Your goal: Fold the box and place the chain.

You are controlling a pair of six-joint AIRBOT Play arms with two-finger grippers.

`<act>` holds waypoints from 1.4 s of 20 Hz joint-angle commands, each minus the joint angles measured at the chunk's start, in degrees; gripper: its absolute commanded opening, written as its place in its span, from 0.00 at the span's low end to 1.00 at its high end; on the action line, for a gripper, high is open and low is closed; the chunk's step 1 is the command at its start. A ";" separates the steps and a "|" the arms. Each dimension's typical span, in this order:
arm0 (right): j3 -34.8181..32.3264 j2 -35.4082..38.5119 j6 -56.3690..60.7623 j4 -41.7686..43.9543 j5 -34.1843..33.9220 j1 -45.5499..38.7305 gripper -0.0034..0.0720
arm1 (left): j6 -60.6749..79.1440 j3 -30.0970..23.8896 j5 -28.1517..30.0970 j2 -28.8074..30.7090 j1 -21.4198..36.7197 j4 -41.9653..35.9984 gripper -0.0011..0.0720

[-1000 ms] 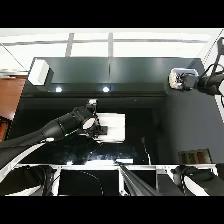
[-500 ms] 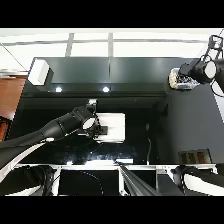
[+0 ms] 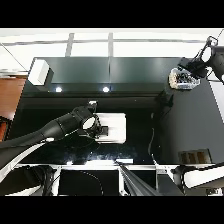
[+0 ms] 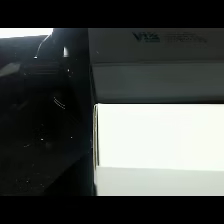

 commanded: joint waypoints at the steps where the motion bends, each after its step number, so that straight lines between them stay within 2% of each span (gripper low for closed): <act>1: 2.38 -3.32 -2.08 0.59 0.59 -2.23 0.98 | 0.00 0.07 -0.17 -0.02 0.07 -0.68 0.05; 7: 2.43 -5.86 -4.11 -0.31 -3.87 -3.74 0.98 | 0.02 0.07 -0.17 -0.02 0.07 -0.85 0.05; 16: 2.43 -9.73 -5.81 1.05 -6.60 -3.65 0.97 | 0.02 0.07 -0.07 -0.02 0.07 -0.87 0.05; 17: 2.43 -9.75 -5.81 1.09 -6.49 -3.65 0.87 | 0.02 0.07 -0.07 -0.02 0.07 -0.85 0.05; 19: 2.43 -9.75 -6.03 1.70 -5.86 -3.63 0.58 | 0.00 0.07 -0.07 -0.02 0.07 -0.85 0.05; 20: 2.43 -9.75 -6.05 2.27 -5.35 -3.65 0.50 | 0.00 0.07 -0.07 -0.02 0.07 -0.85 0.05; 21: 2.43 -9.73 -6.05 3.17 -4.55 -3.65 0.49 | 0.00 0.07 -0.07 -0.02 0.07 -0.85 0.05; 22: 2.45 -9.73 -6.08 3.65 -3.52 -3.65 0.42 | 0.00 0.07 -0.07 -0.02 0.07 -0.87 0.05; 23: 2.86 -9.70 -6.10 4.04 -1.60 -3.65 0.10 | 0.00 0.07 -0.09 -0.02 0.07 -0.87 0.05; 28: 9.90 -6.56 -11.15 4.04 8.00 -3.74 0.10 | 0.00 0.07 -0.07 -0.02 0.07 -0.87 0.05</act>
